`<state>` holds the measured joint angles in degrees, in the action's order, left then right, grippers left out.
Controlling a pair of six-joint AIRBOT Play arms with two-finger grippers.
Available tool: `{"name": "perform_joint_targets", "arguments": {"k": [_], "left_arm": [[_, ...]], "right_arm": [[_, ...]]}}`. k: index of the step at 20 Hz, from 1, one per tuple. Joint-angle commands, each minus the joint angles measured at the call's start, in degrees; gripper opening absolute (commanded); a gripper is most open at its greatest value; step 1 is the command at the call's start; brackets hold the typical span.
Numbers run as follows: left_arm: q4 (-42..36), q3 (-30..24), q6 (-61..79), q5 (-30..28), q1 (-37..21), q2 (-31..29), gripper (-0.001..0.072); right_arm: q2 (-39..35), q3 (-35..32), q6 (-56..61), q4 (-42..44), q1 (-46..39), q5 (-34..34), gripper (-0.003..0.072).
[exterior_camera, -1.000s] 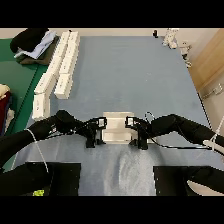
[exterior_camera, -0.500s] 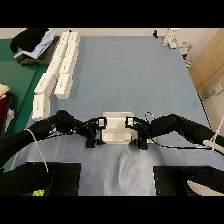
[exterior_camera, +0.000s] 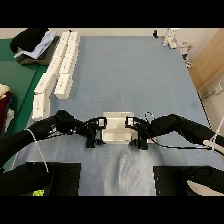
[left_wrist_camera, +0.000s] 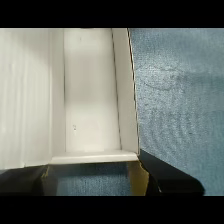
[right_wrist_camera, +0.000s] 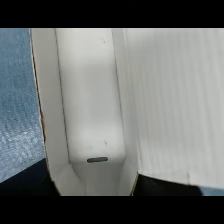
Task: Fold the box.
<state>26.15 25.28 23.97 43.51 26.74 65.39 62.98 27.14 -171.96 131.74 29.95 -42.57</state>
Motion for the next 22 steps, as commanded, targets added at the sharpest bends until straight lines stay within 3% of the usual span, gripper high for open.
{"name": "perform_joint_targets", "arguments": {"k": [1, 8, 9, 10, 15, 19, 22], "left_arm": [[0.0, 0.0, 0.0, 0.0, 0.0, 0.0, 0.0413], [0.0, 0.0, 0.0, 0.0, 0.0, 0.0, 0.0413], [0.0, 0.0, 0.0, 0.0, 0.0, 0.0, 0.0413], [0.0, 0.0, 0.0, 0.0, 0.0, 0.0, 0.0413], [0.0, 0.0, 0.0, 0.0, 0.0, 0.0, 0.0414], [0.0, 0.0, 0.0, 0.0, 0.0, 0.0, 0.0413], [0.0, 0.0, 0.0, 0.0, 0.0, 0.0, 0.0413]], "right_arm": [[0.0, 0.0, 0.0, 0.0, 0.0, 0.0, 0.0522], [0.2, 0.0, 0.0, -0.2, 0.0, 0.0, 0.0530], [0.1, 0.0, 0.1, -0.1, 0.0, -0.1, 0.0661], [0.1, 0.1, 0.1, -0.2, 0.0, -0.3, 0.0716], [-3.8, 0.2, 6.5, -7.2, 0.0, -4.5, 0.0716], [-12.6, 0.2, 19.5, -19.3, 0.0, -7.6, 0.0716], [-20.2, 0.2, 32.3, -24.3, 0.0, -14.1, 0.0714]]}}
